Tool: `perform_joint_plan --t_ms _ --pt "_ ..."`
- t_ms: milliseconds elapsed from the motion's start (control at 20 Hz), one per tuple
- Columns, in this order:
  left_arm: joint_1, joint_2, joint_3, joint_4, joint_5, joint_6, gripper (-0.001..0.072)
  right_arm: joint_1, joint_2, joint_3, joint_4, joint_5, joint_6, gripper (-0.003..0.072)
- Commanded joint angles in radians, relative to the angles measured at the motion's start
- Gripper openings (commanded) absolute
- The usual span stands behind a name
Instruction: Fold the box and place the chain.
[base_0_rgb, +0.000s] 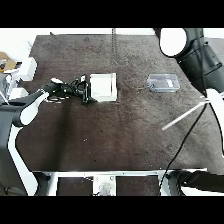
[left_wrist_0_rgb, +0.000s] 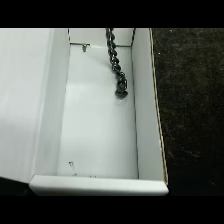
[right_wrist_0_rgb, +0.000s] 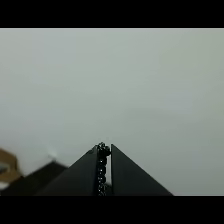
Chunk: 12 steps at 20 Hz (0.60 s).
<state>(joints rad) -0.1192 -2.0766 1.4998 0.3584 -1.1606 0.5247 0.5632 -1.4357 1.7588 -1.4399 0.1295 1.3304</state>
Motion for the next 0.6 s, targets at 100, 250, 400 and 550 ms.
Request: perform_joint_plan --t_ms 100,250,400,550 --pt "0.000 0.000 0.000 0.000 0.000 0.000 0.0224 0.000 -0.062 -0.167 -0.010 0.196 0.075 0.0002" --pt "0.000 0.000 0.000 0.000 0.000 0.000 0.0224 0.000 -0.128 -0.283 -0.010 0.196 0.127 0.0003" --pt "0.000 0.000 0.000 0.000 0.000 0.000 0.0224 0.000 -0.154 -0.333 -0.010 0.200 0.154 0.0003" --pt "0.000 0.000 0.000 0.000 0.000 0.000 0.0224 0.000 -0.168 -0.335 -0.011 0.219 0.167 0.0004"
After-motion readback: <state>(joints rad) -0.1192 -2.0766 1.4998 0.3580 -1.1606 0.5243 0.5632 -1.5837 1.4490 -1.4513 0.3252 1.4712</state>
